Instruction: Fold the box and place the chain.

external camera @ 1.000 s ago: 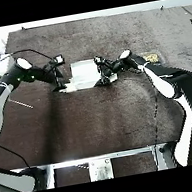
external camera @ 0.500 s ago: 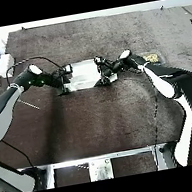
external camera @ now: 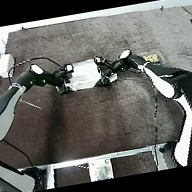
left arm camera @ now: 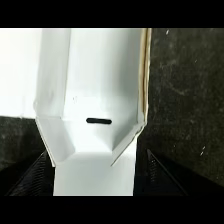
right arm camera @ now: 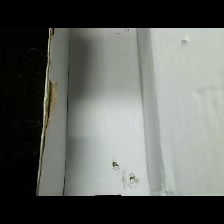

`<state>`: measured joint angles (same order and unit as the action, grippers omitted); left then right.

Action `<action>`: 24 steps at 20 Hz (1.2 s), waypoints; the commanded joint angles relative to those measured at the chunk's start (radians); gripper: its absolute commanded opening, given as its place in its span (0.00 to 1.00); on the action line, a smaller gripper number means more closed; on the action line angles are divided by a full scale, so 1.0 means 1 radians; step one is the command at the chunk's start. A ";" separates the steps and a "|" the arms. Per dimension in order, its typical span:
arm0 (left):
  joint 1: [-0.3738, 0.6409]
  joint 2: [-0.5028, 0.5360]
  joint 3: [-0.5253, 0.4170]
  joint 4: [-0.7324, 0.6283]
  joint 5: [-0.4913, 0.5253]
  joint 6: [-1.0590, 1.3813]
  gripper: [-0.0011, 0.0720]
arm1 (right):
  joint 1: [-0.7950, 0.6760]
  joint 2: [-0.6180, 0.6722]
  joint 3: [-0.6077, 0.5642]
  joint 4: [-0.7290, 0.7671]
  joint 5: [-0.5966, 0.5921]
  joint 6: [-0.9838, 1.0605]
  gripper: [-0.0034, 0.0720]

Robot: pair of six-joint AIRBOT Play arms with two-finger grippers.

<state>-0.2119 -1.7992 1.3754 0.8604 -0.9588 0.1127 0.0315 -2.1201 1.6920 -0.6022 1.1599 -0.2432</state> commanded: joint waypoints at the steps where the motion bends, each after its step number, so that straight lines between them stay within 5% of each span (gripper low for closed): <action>1: 0.000 0.000 0.012 -0.005 -0.016 0.002 0.97 | 0.001 -0.001 0.000 0.000 0.000 0.000 0.40; 4: 0.000 0.000 0.011 -0.003 0.002 0.001 0.97 | 0.001 -0.001 0.000 0.000 0.000 0.000 0.40; 6: 0.000 0.000 0.011 -0.004 0.008 0.001 0.77 | 0.001 -0.001 0.000 0.000 0.000 0.000 0.40; 11: 0.000 -0.007 0.011 -0.013 0.006 0.001 0.74 | 0.001 -0.001 0.000 0.000 0.000 0.000 0.40; 13: 0.000 -0.007 0.011 -0.035 0.007 0.002 0.58 | 0.001 -0.001 0.000 0.000 0.000 0.000 0.40; 16: 0.000 -0.007 0.011 -0.046 0.001 0.001 0.57 | 0.001 -0.001 0.000 0.000 0.000 0.000 0.40; 17: 0.000 -0.007 0.011 -0.050 -0.005 0.001 0.40 | 0.001 -0.001 0.000 0.000 0.000 0.000 0.40; 24: 0.000 -0.009 0.011 -0.117 -0.007 0.006 0.16 | 0.001 -0.001 0.000 0.000 0.000 0.000 0.40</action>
<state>-0.2115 -1.8076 1.3857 0.7822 -0.9623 0.1143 0.0315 -2.1201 1.6920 -0.6022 1.1595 -0.2428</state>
